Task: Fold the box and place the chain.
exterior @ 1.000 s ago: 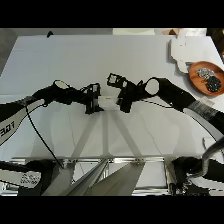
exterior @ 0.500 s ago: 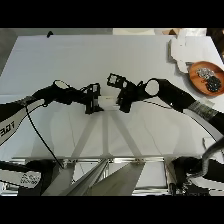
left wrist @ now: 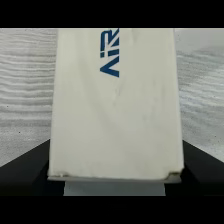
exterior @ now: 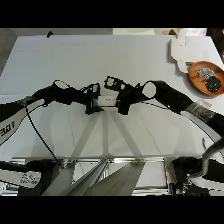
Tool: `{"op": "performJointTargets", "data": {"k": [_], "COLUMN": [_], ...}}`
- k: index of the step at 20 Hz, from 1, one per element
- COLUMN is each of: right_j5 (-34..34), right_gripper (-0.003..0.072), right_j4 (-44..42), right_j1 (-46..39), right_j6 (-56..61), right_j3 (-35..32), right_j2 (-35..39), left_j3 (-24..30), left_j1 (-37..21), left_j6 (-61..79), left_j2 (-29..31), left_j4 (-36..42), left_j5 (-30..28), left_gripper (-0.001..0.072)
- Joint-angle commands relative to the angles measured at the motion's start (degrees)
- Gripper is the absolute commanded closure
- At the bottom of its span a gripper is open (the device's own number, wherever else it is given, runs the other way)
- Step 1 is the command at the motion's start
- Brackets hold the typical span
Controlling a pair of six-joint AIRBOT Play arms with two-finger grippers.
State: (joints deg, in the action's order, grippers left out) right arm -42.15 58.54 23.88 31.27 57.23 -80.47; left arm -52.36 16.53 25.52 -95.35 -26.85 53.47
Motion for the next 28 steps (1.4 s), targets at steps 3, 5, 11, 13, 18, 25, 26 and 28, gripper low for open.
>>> {"op": "performJointTargets", "data": {"k": [3,5,11,13,18,25,26,28], "right_j5": [-0.1,1.3,1.7,1.9,4.7,5.5,5.4,4.4], "right_gripper": [0.0249,0.0251,0.0672,0.0672,0.0674,0.0674,0.0674,0.0674], "right_j4": [0.3,0.6,-10.6,-16.4,-20.2,-18.7,-18.0,-17.6], "right_j1": [0.3,0.3,0.3,0.3,0.3,0.3,0.3,0.3], "right_j6": [0.4,0.4,3.5,7.0,22.3,27.0,27.0,27.0], "right_j3": [0.0,0.0,0.0,0.0,0.0,0.0,0.0,0.0], "right_j2": [1.0,3.0,7.6,6.5,-0.7,-5.2,-5.4,-5.6], "left_j3": [0.0,0.0,0.0,0.0,0.0,0.0,0.0,0.0], "left_j1": [0.0,0.0,0.0,0.0,0.0,0.0,0.0,0.0], "left_j6": [0.0,0.0,0.0,0.0,0.0,0.0,0.0,0.0], "left_j2": [0.0,0.0,0.0,0.0,0.0,0.0,0.0,0.0], "left_j4": [0.0,0.0,0.0,0.0,0.0,0.0,0.0,0.0], "left_j5": [-0.1,-0.1,-0.1,-0.1,-0.1,-0.1,-0.1,-0.1], "left_gripper": [0.0429,0.0429,0.0429,0.0429,0.0429,0.0429,0.0429,0.0429]}}
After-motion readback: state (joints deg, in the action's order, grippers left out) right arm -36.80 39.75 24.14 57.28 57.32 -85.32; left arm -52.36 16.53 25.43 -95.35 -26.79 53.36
